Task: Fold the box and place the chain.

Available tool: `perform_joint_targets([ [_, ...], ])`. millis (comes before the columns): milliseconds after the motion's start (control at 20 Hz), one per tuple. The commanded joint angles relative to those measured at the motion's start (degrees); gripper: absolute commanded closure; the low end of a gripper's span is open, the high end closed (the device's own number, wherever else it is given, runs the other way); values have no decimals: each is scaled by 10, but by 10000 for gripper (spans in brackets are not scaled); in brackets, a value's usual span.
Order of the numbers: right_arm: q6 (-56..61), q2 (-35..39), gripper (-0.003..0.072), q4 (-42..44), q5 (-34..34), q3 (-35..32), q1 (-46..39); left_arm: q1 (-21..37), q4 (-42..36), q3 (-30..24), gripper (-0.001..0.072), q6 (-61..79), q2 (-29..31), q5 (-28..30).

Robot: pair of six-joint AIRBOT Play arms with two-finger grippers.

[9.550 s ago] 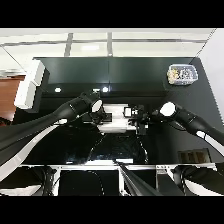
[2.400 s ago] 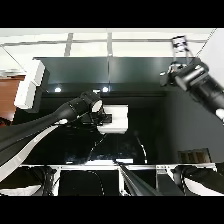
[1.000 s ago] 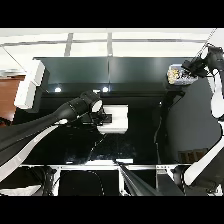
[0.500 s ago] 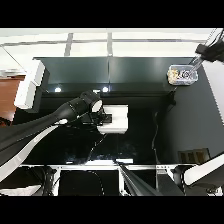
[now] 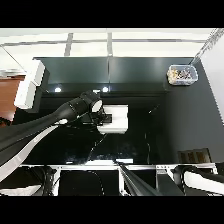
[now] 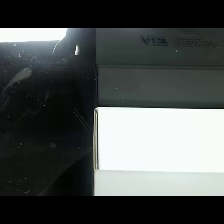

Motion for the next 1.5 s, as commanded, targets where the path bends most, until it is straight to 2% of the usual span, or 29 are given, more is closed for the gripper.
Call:
perform_joint_targets([
  [0,-46,88,665,116,28,-4,30,0,0,0,682,0,0,2],
  [100,-69,123,665,187,33,-21,38,0,0,0,682,0,0,3],
  [250,-88,157,665,262,75,-48,45,0,0,0,682,0,0,2],
  [450,-98,163,665,364,110,-60,50,0,0,0,682,0,0,2],
  [600,-100,163,665,379,165,-87,81,0,0,0,682,0,0,2],
  [700,-100,164,665,379,183,-157,128,0,0,0,682,0,0,2],
  [800,-101,163,665,384,147,-242,184,0,0,0,682,0,0,2],
  [1000,-135,162,665,434,-3,-438,274,0,0,0,682,0,0,2],
  [1100,-137,157,665,501,-73,-524,287,0,0,0,682,0,0,2],
  [1250,-146,152,665,522,-161,-601,309,0,0,0,682,0,0,2],
  [1450,-146,146,665,522,-165,-648,309,0,0,0,682,0,0,2],
])
